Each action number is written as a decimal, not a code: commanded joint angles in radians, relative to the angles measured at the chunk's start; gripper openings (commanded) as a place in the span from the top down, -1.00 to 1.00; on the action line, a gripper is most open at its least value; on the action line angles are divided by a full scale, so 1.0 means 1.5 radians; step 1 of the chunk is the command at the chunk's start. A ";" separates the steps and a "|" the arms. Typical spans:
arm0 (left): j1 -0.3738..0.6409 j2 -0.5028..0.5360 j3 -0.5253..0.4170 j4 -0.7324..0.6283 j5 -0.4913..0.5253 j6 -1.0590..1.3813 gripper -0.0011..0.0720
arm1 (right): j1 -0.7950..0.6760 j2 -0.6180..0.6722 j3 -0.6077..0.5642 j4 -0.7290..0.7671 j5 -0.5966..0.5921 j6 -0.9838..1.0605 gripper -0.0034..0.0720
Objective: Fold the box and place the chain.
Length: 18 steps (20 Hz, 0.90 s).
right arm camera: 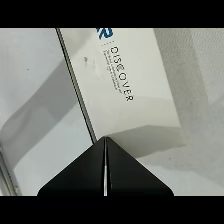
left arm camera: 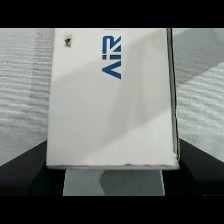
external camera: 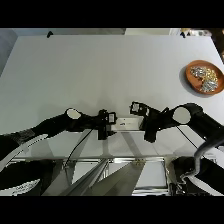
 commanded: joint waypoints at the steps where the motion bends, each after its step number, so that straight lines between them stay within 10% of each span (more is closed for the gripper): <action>1: 0.001 0.001 0.000 0.000 0.000 0.000 -0.05 | 0.000 -0.001 -0.006 -0.011 0.003 0.003 0.86; 9: 0.001 0.001 0.000 0.000 0.000 0.000 -0.05 | 0.000 0.065 0.025 -0.018 0.040 0.061 0.86; 18: 0.001 0.001 0.000 0.000 0.000 0.000 -0.05 | 0.000 0.165 0.031 -0.269 0.233 0.487 0.86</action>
